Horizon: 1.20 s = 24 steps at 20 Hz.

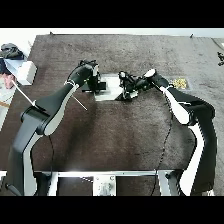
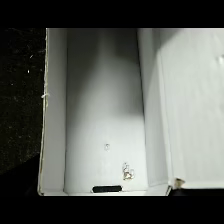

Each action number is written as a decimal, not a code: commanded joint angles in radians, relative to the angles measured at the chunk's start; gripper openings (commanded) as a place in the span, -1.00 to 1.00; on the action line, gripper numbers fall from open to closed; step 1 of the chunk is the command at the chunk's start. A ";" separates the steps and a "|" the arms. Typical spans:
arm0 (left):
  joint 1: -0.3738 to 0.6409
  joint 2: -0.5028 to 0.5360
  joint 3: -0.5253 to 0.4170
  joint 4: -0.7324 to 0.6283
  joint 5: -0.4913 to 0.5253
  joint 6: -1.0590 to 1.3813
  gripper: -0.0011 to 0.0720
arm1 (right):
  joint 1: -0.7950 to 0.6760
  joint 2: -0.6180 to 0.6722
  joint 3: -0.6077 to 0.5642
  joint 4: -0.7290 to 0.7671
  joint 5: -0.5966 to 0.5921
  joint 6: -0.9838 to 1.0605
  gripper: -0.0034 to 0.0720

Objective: Fold the box and place the chain.

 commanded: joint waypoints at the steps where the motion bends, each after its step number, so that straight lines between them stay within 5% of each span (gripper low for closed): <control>1: 0.000 -0.002 0.000 0.004 -0.009 0.023 -0.94 | 0.001 0.000 0.000 0.000 0.001 -0.002 -0.19; 3: 0.000 -0.002 0.000 0.004 -0.015 0.023 -0.94 | 0.001 0.000 0.000 0.000 0.001 -0.002 -0.19; 4: 0.000 -0.002 0.001 0.003 -0.012 0.023 -0.76 | 0.001 0.000 0.000 0.000 0.000 -0.002 -0.19; 5: 0.000 -0.002 0.003 -0.009 0.005 0.023 -0.07 | 0.001 0.000 0.000 0.000 0.001 -0.002 -0.19; 6: 0.000 -0.001 0.003 -0.031 0.024 0.032 0.27 | 0.001 0.000 0.000 0.000 0.001 -0.002 -0.19; 17: 0.003 0.101 0.008 -0.048 -0.041 0.281 0.28 | 0.001 0.000 0.000 -0.001 0.001 -0.002 -0.19; 19: 0.005 0.143 0.006 -0.047 -0.028 0.351 1.00 | 0.001 0.000 0.000 -0.001 0.001 -0.002 -0.19; 24: 0.015 0.232 0.001 -0.023 -0.020 0.601 1.00 | 0.001 0.000 0.000 0.000 0.000 -0.002 -0.19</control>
